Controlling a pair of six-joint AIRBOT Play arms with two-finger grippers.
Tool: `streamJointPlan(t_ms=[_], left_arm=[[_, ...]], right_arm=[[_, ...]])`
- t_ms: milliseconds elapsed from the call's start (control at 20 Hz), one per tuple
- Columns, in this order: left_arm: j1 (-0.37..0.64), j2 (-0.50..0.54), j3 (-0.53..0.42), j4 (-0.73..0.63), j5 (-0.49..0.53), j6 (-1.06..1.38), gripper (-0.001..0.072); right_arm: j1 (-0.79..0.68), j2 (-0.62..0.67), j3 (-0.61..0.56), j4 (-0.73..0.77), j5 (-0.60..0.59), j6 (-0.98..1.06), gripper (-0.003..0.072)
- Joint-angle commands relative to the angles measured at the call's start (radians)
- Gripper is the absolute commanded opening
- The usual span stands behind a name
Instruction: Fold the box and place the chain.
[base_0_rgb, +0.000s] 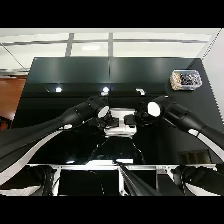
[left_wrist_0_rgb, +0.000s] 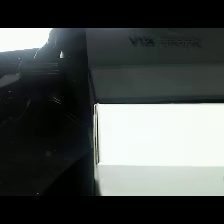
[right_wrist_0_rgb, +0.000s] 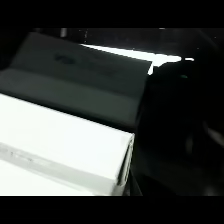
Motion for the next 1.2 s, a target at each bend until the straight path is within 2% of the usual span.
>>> streamJointPlan(t_ms=[0,250,950,1000,1100,1150], left_arm=[[0.000,-0.001,0.001,0.001,0.000,0.000,0.0030],[0.001,-0.001,0.001,0.004,0.000,0.000,0.0030],[0.002,-0.001,0.001,0.004,0.000,0.000,0.0031],[0.002,-0.001,0.001,0.003,0.000,0.000,0.0031],[0.002,-0.001,0.001,0.003,-0.001,0.000,0.0031],[0.002,-0.001,0.001,0.003,-0.001,0.000,0.0031]], right_arm=[[0.048,-0.040,0.033,-0.116,0.069,0.127,0.0345],[0.045,-0.056,0.034,-0.110,0.075,0.183,0.0344],[0.045,-0.087,0.033,-0.046,0.052,0.154,0.0345],[0.045,-0.087,0.033,-0.043,0.052,0.166,0.0335],[0.045,-0.090,0.033,-0.044,0.050,0.180,0.0225],[0.045,-0.092,0.033,-0.049,0.047,0.180,0.0227]])
